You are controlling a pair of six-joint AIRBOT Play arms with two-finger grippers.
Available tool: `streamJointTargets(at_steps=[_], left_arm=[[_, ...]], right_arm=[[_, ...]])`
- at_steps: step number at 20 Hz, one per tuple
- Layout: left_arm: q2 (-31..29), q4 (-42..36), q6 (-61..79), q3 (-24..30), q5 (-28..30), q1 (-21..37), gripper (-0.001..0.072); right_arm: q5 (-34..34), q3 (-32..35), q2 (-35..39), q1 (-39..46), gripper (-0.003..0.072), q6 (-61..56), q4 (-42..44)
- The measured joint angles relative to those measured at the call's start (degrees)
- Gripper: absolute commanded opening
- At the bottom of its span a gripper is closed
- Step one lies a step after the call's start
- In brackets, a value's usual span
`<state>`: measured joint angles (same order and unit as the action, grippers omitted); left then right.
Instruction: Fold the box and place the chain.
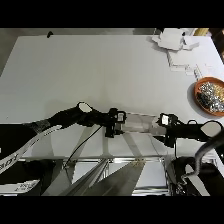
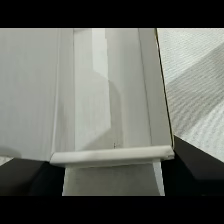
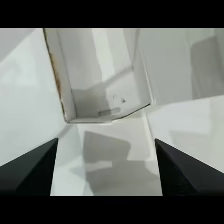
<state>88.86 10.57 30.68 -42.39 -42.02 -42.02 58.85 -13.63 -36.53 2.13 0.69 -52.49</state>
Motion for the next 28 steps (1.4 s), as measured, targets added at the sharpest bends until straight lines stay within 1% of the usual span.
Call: streamJointTargets(at_steps=[1,2,3,5,6,9,11,13,16,19,21,22,24,26,28], left_arm=[[0.0,0.0,0.0,0.0,0.0,0.0,0.0341],[0.0,0.0,0.0,0.0,0.0,0.0,0.0341],[0.0,0.0,0.0,0.0,0.1,0.0,0.0341],[0.0,0.0,0.0,0.0,0.1,0.0,0.0341],[0.0,0.0,0.0,0.0,0.1,0.0,0.0341],[0.0,0.0,0.0,0.0,0.1,0.0,0.0341],[0.0,0.0,0.0,0.0,0.1,0.0,0.0341],[0.0,-0.1,-0.2,0.0,0.1,0.0,0.0341],[0.0,-0.1,-0.2,0.0,0.1,0.0,0.0341],[0.0,-0.2,-0.2,0.0,0.0,0.0,0.0341],[0.0,-0.2,-0.2,0.0,0.0,0.0,0.0341],[0.0,-0.2,-0.2,0.0,0.0,0.0,0.0341],[0.0,-0.2,-0.1,0.0,0.0,0.0,0.0341],[0.0,-0.1,0.0,0.0,0.0,0.0,0.0341],[0.0,0.0,0.0,0.0,0.0,0.0,0.0341]], right_arm=[[0.9,0.0,2.4,0.0,0.0516,-1.3,-0.1],[1.3,0.0,4.5,0.0,0.043,-2.3,0.9],[1.6,0.0,6.0,0.0,0.0323,-2.7,2.6],[2.2,0.0,8.0,0.0,0.0083,-2.3,7.8],[2.4,0.0,8.4,0.0,0.0018,-1.3,10.9],[1.9,0.0,7.5,0.0,0.0017,3.1,20.6],[-1.4,0.0,4.7,0.0,0.0017,5.2,25.4],[-6.1,0.0,0.3,0.0,0.0017,6.6,29.6],[-12.7,0.0,-7.8,0.0,0.0017,7.3,33.4],[-15.9,-0.1,-14.2,0.0,0.0017,7.0,34.6],[-16.1,-1.3,-16.3,0.0,0.0017,5.0,33.2],[-15.6,-2.7,-17.0,0.0,0.0017,2.5,30.6],[-13.3,-6.8,-17.7,0.0,0.0017,-3.7,22.3],[-8.6,-11.8,-17.7,0.0,0.0017,-8.9,13.9],[-3.5,-15.6,-16.2,0.0,0.0017,-11.3,7.9]])
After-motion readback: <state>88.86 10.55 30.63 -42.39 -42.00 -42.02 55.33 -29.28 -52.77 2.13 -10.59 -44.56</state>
